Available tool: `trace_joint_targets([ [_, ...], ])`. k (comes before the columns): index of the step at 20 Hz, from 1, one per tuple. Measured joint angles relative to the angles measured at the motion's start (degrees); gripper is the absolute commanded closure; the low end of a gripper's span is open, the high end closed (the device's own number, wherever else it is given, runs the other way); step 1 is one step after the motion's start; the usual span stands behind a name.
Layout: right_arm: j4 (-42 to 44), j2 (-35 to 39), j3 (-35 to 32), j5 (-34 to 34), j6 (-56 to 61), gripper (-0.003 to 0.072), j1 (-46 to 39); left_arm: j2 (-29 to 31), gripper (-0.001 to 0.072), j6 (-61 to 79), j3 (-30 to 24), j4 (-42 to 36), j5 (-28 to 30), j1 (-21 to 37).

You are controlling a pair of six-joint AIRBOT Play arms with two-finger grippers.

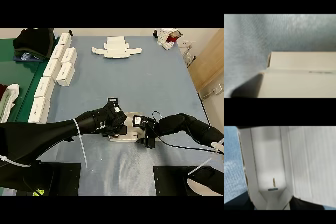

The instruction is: Fold the box.

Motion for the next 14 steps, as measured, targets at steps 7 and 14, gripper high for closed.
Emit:
trace_joint_targets([
  [7,0.0,0.0,0.0,0.0,-0.02,0.0176,0.0,0.02,0.0013,0.09,2.01,0.42,-0.68,0.0],
  [14,0.0,0.0,0.0,0.02,-0.02,0.0176,0.0,3.63,0.0647,6.34,9.53,0.63,-13.68,0.02],
])
